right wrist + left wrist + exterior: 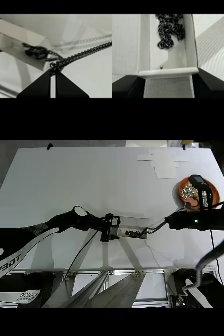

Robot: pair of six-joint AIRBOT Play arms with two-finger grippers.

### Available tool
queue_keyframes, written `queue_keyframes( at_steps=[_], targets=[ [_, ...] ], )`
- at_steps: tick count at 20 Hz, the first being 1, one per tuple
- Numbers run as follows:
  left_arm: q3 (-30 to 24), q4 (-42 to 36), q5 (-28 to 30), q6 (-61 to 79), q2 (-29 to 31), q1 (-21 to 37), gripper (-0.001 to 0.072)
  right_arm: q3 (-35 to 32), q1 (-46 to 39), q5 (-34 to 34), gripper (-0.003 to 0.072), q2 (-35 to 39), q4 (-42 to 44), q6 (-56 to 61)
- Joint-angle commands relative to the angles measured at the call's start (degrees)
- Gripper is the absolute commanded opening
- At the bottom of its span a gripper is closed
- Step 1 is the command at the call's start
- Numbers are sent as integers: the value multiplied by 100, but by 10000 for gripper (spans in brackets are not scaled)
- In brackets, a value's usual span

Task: Fold the box and place the chain.

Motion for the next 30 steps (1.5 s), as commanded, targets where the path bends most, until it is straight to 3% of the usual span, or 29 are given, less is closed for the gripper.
queue_keyframes(
  at_steps=[1, 11, 24, 25, 30],
  targets=[
    [-2, 2, 0, 0, -2, -2, 89, -4, 20, 48, 19, 146, 866, -212],
    [0, 2, 0, 2, -2, -2, 89, -203, 1368, -1364, 20, 55, 634, -90],
    [-2, 2, 0, 0, -2, -4, 89, -1281, 1550, -1895, 25, -509, 498, -109],
    [-2, 2, 2, 2, -2, -2, 89, -1333, 1547, -1917, 65, -566, 496, -116],
    [-2, 2, 0, 0, -2, -2, 89, -1338, 1547, -2103, 73, -726, 483, -144]
  ],
)
